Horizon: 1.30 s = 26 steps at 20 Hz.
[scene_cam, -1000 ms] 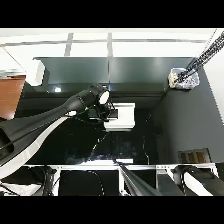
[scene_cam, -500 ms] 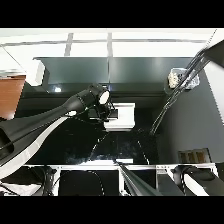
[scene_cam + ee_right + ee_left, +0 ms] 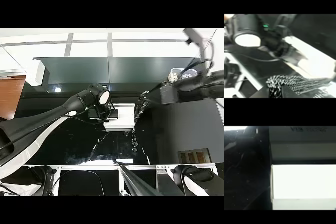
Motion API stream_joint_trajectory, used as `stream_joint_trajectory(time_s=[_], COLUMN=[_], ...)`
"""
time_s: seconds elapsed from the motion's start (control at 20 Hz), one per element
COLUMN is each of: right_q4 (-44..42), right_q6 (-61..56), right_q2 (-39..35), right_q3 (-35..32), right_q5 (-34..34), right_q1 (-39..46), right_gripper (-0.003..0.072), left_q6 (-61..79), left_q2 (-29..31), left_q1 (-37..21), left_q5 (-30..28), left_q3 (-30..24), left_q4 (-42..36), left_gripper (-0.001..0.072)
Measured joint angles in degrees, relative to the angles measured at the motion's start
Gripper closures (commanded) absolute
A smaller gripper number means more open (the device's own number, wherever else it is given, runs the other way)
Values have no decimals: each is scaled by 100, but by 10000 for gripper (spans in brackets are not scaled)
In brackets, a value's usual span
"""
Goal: Fold the box and place the chain.
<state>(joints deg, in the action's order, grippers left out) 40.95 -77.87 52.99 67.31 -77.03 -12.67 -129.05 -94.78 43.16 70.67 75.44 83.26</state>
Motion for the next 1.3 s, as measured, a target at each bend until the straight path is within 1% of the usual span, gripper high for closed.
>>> stream_joint_trajectory(time_s=[0.1, 0.25, 0.4, 0.55, 0.6, 0.65, 0.7, 0.85, 1.05, 1.15, 1.2, 1.25, 1.3], right_q4=[-293, -492, -385, -164, -116, -79, -59, 103, 531, 885, 1051, 1189, 1279], right_q6=[118, 236, 291, 286, 267, 236, 214, 173, 387, 682, 837, 964, 1126], right_q2=[96, 313, 590, 837, 894, 938, 968, 1001, 787, 610, 546, 503, 470], right_q3=[-199, -339, -455, -739, -892, -1058, -1202, -1486, -1705, -2059, -2326, -2599, -2870], right_q5=[291, 555, 804, 1073, 1178, 1252, 1342, 1355, 1003, 1029, 1143, 1329, 1611], right_q1=[-120, -343, -575, -702, -726, -743, -752, -643, 15, 317, 407, 450, 448], right_gripper=[671, 670, 670, 667, 600, 370, 311, 312, 312, 310, 234, -25, -27], left_q6=[0, 2, 0, 2, 2, 0, 0, 0, 2, 2, 2, 2, 2], left_q2=[0, 0, 0, 0, 0, 0, 0, -2, -2, 0, 0, 0, 0], left_q1=[0, 0, 0, 0, 0, 0, 0, 0, 0, 0, 0, 0, 0], left_q5=[2, 7, 24, 20, 15, 13, 13, 11, 7, 7, 7, 7, 7], left_q3=[0, 0, 0, 0, 0, 0, 0, 0, 0, 0, 0, 0, 0], left_q4=[0, 0, 2, 2, 0, 2, 2, 7, 2, 2, 2, 2, 2], left_gripper=[683, 683, 683, 683, 683, 683, 682, 683, 683, 683, 683, 683, 683])
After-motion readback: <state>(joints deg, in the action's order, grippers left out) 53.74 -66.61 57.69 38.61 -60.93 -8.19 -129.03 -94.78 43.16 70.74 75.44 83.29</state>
